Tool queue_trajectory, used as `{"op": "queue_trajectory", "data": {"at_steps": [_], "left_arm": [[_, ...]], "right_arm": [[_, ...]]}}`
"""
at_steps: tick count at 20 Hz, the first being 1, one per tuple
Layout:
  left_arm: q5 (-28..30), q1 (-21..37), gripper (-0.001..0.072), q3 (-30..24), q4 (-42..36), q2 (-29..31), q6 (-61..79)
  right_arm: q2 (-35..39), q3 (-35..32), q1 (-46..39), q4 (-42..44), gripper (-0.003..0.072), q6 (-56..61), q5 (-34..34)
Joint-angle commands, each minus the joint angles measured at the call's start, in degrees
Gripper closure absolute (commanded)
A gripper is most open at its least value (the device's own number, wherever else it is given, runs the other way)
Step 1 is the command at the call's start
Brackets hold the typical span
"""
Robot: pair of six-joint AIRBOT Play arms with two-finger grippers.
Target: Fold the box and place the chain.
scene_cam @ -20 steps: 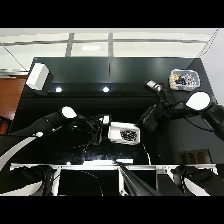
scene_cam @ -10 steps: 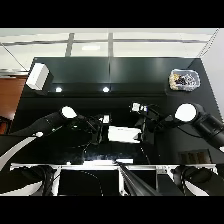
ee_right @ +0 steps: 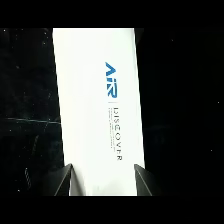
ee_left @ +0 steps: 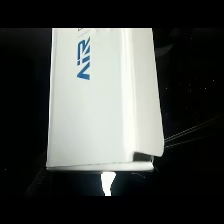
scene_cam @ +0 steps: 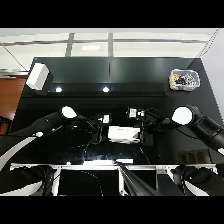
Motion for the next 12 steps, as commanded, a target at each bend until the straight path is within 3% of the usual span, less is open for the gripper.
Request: {"op": "queue_trajectory", "data": {"at_steps": [1, 2, 3, 12], "left_arm": [[-0.1, 0.0, 0.0307, 0.0, 0.1, 0.0, 0.1], [-0.1, 0.0, 0.0307, 0.0, 0.1, 0.0, 0.1], [-0.1, 0.0, 0.0307, 0.0, 0.1, 0.0, 0.1], [-0.1, 0.0, 0.0307, 0.0, 0.1, 0.0, 0.1]], "right_arm": [[0.0, 0.0, 0.1, 0.3, 0.0258, -0.2, 0.2], [0.0, 0.0, 0.1, 0.3, 0.0368, 0.0, 0.3], [0.0, 0.0, 0.1, 0.4, 0.0419, 0.2, 0.4], [0.0, -0.5, 0.4, 0.1, 0.0419, 0.2, 0.5]]}}
